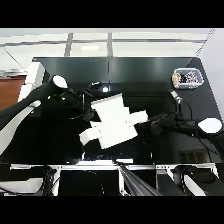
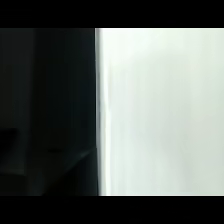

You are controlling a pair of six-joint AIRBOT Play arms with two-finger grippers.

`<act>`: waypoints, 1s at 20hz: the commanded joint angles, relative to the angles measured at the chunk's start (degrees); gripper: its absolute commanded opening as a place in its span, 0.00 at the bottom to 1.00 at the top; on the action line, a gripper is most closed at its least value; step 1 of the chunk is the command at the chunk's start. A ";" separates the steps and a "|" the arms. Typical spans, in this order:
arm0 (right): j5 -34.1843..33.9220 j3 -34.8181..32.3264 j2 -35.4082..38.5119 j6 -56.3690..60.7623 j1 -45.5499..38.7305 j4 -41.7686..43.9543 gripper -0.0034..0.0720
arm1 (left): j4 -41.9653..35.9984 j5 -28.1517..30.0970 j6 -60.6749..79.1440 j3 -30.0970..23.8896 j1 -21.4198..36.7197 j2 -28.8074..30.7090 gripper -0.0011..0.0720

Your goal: Fold the box and place the chain.

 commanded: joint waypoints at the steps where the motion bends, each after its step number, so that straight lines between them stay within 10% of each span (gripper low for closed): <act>1: -2.27 6.56 0.04 -1.42 -0.04 -8.92 0.99 | -1.38 14.47 6.75 -6.14 -1.73 7.56 0.05; 20: -3.58 7.02 -10.75 -29.77 13.35 -13.42 0.99 | 10.38 22.51 22.69 -6.12 -7.98 4.37 0.05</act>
